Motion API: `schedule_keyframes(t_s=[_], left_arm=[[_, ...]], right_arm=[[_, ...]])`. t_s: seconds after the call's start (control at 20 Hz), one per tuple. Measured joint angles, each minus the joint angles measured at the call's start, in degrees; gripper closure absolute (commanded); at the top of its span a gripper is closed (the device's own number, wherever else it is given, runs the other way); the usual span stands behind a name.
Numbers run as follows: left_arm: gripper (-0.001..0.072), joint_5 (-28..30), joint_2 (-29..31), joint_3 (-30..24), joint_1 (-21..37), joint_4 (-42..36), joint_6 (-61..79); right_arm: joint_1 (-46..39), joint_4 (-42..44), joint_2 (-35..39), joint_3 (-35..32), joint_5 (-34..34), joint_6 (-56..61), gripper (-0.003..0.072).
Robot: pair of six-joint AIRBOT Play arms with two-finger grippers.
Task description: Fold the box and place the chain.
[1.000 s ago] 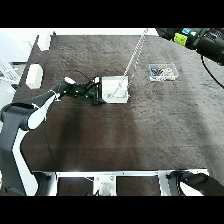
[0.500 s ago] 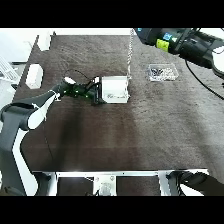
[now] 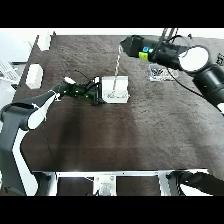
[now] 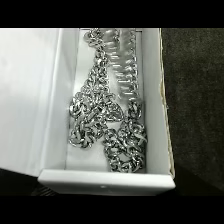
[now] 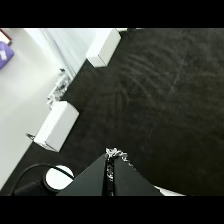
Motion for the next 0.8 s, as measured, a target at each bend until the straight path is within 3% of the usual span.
schedule_keyframes(t_s=[0.25, 0.3, 0.35, 0.65, 0.8], left_arm=[[0.0361, 0.0, 0.0, 0.0, 0.0, 0.02, 0.0], [0.0361, 0.0, 0.0, 0.0, 0.0, 0.0, 0.0], [0.0361, 0.0, 0.0, 0.0, 0.0, 0.02, 0.0], [0.0361, 0.0, 0.0, 0.0, 0.0, 0.02, 0.0], [0.0361, 0.0, 0.0, 0.0, 0.0, 0.02, 0.0]], right_arm=[[1.27, 0.02, -3.78, -3.89, 0.02, -0.02, 0.0671], [1.44, 0.02, -4.35, -5.64, 0.02, 0.0, 0.0523], [1.46, 0.0, -4.79, -7.39, 0.04, -0.02, 0.0319], [-0.79, -0.57, -5.53, -14.47, 0.07, -2.71, 0.0306], [-4.66, -1.7, -4.11, -15.28, 1.55, -8.94, 0.0242]])
